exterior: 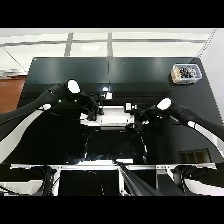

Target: Fold the box and place the chain.

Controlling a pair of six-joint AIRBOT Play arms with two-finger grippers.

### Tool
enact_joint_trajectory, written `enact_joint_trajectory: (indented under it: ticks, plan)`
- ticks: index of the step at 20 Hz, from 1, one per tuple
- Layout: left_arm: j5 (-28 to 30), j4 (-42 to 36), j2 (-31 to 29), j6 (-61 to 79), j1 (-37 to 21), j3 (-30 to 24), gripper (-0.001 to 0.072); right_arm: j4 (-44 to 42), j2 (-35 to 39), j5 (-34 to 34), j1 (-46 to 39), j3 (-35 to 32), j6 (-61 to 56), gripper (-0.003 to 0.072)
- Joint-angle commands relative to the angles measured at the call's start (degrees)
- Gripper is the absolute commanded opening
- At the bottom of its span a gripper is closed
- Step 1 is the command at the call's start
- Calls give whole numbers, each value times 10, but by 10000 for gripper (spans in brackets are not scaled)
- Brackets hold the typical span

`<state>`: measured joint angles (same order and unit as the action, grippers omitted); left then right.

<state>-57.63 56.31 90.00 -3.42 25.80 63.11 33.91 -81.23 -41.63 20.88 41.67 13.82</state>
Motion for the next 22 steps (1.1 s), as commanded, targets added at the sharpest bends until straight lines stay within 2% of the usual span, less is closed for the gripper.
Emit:
enact_joint_trajectory:
  ticks: [1,2,3,4,6,7,9,10,12,14,15,16,17,18,19,20,22]
  plan:
    - [1,0,0,0,0,0,27,7,0,3,3,0,-4,704]
    - [1,0,0,0,0,0,27,7,0,3,3,0,-4,704]
    - [1,0,0,0,0,0,27,7,0,3,3,0,-4,670]
    - [1,0,0,0,0,0,28,7,0,3,3,0,-4,550]
    - [2,0,0,0,0,0,32,7,0,3,3,0,-4,532]
    - [1,2,-1,-15,-1,1,132,7,0,3,3,0,-3,531]
    - [-1,32,-7,-104,-6,15,700,7,0,3,3,0,-3,532]
    - [-14,64,-14,-172,-12,27,714,7,0,3,3,0,-3,531]
    - [-73,148,-36,-280,-32,56,714,7,0,3,3,0,-3,531]
    - [-125,189,-71,-351,-66,66,711,7,0,3,3,0,-3,515]
    - [-153,191,-89,-409,-88,66,709,7,0,3,3,0,-3,401]
    - [-200,181,-102,-493,-114,66,679,7,0,3,3,0,-3,402]
    - [-265,147,-104,-540,-138,65,460,7,0,3,3,0,-3,367]
    - [-322,79,-104,-544,-163,53,61,7,0,3,3,0,-3,229]
    - [-340,-5,-104,-534,-181,27,26,7,0,3,3,0,-3,149]
    - [-332,-98,-104,-505,-188,-9,26,7,0,3,3,0,-3,62]
    - [-257,-236,-103,-442,-173,-81,26,6,0,3,3,0,-4,60]
